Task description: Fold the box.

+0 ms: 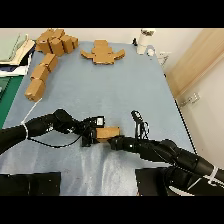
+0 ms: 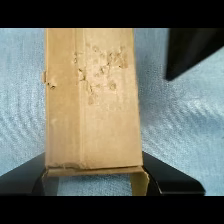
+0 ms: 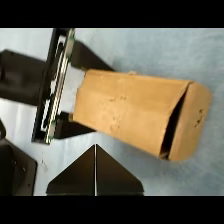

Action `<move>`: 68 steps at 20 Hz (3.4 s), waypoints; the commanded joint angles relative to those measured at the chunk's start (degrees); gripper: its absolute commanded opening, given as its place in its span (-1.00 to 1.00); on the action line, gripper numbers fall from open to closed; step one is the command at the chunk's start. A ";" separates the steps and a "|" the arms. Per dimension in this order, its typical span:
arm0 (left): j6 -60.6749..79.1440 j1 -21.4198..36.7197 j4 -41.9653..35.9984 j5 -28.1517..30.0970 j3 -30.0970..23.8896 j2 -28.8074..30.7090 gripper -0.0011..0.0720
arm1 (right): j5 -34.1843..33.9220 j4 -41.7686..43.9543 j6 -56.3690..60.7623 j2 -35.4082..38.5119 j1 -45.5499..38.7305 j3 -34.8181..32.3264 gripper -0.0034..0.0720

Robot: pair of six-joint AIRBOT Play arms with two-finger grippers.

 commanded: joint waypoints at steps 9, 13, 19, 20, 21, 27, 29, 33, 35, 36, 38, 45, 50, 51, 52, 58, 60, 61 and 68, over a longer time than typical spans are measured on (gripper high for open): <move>0.00 0.00 0.02 0.02 0.07 0.00 0.31 | 7.56 0.63 1.75 -3.69 0.00 -0.44 -0.90; 0.00 0.00 0.02 0.02 0.07 0.00 0.32 | 7.28 0.66 1.77 -5.75 0.07 -0.44 -0.90; 0.00 0.00 0.00 0.02 0.07 0.00 0.31 | 7.30 -1.73 1.49 -3.91 0.07 -0.11 -0.90; 0.00 0.00 0.02 0.02 0.07 0.00 0.31 | 7.32 -4.02 1.51 -2.38 0.07 0.44 -0.90; 0.00 0.00 0.02 0.02 0.07 0.00 0.32 | 7.23 -7.06 1.51 -0.48 0.02 1.25 -0.90; 0.00 0.00 0.00 0.02 0.07 0.00 0.31 | -7.89 -27.04 1.57 1.84 -9.16 6.12 -0.90; 0.00 0.00 0.02 0.00 0.07 0.00 0.31 | -11.72 -30.36 2.75 0.57 -13.05 7.65 -0.90; 0.00 0.00 0.00 0.00 0.07 0.00 0.31 | -11.67 -30.88 5.11 -3.65 -17.79 10.80 -0.90; 0.00 0.00 0.02 0.00 0.07 0.00 0.31 | -11.61 -30.88 9.75 -6.05 -18.32 12.22 -0.90; 0.00 0.00 0.00 0.02 0.07 0.00 0.31 | -11.34 -30.86 11.47 -7.15 -18.29 12.74 -0.90; 0.00 0.00 0.00 0.00 0.07 0.00 0.31 | -10.78 -30.86 14.49 -9.05 -18.29 13.31 -0.90; -5.77 0.68 -1.88 3.34 0.13 2.21 0.31 | -3.87 -31.52 23.26 -13.51 -18.49 13.31 -0.90; -18.21 8.94 0.09 17.05 0.13 9.16 0.31 | -3.43 -32.59 23.21 -13.57 -18.84 13.31 -0.90; -21.16 12.20 2.12 17.40 0.13 10.71 0.31 | -3.43 -32.96 23.21 -13.57 -18.91 13.31 -0.90; -25.07 15.58 4.79 17.03 0.13 12.02 0.31 | -3.43 -34.01 23.21 -13.57 -18.91 13.31 -0.90; -53.42 40.11 32.92 -6.91 0.13 15.23 0.31 | -3.41 -36.68 23.17 -13.57 -18.91 13.31 -0.90; -59.78 46.66 35.95 -11.06 0.13 15.23 0.31 | -3.41 -37.99 23.17 -13.57 -18.91 13.31 -0.90; -62.29 49.44 36.87 -11.80 0.13 15.23 0.31 | -3.41 -38.25 23.15 -13.57 -18.91 13.31 -0.90; -70.27 60.43 39.87 -9.42 0.13 14.62 0.31 | -3.37 -39.71 23.12 -13.55 -18.91 13.31 -0.90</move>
